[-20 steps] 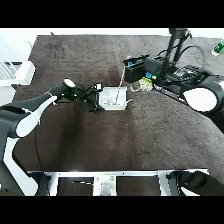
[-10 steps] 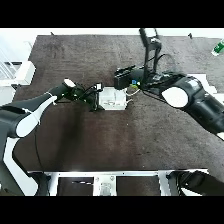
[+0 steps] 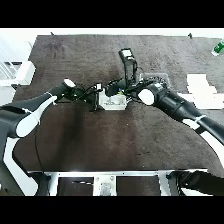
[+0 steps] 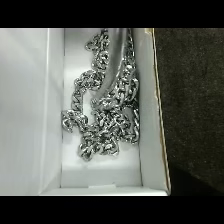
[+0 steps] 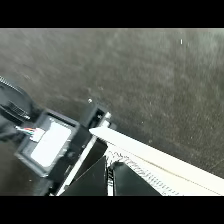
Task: Fold the box and place the chain.
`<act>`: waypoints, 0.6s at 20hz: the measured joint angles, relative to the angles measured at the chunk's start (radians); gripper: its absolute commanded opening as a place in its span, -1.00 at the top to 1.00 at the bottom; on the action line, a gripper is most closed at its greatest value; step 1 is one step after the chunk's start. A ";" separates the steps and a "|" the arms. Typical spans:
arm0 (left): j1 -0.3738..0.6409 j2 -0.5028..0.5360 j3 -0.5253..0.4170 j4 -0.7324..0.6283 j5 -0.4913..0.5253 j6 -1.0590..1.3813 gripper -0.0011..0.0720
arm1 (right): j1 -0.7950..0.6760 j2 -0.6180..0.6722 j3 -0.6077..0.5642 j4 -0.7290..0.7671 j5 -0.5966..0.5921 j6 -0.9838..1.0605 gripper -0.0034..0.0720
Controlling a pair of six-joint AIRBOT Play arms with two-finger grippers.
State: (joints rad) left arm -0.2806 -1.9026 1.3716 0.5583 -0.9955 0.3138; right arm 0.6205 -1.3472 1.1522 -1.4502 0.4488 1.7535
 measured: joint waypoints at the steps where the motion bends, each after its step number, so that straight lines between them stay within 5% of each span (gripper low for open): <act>1: 0.000 0.000 0.000 0.000 0.000 0.000 -0.31 | 0.000 -0.015 0.000 0.000 -0.004 0.000 0.87; 2: 0.000 0.000 0.000 0.000 0.000 0.000 -0.31 | 0.000 -0.027 0.000 0.001 -0.004 0.000 0.67; 4: 0.000 0.000 0.000 0.000 0.000 0.000 -0.31 | -0.002 -0.045 -0.001 0.000 -0.004 0.000 -0.08; 12: 0.000 0.000 0.000 0.000 0.000 0.000 -0.31 | -0.115 0.052 -0.056 -0.084 0.097 0.003 -0.08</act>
State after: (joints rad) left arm -0.2806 -1.9026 1.3716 0.5587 -0.9955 0.3138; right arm 0.5056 -1.2949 1.0966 -1.5337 0.5457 1.7561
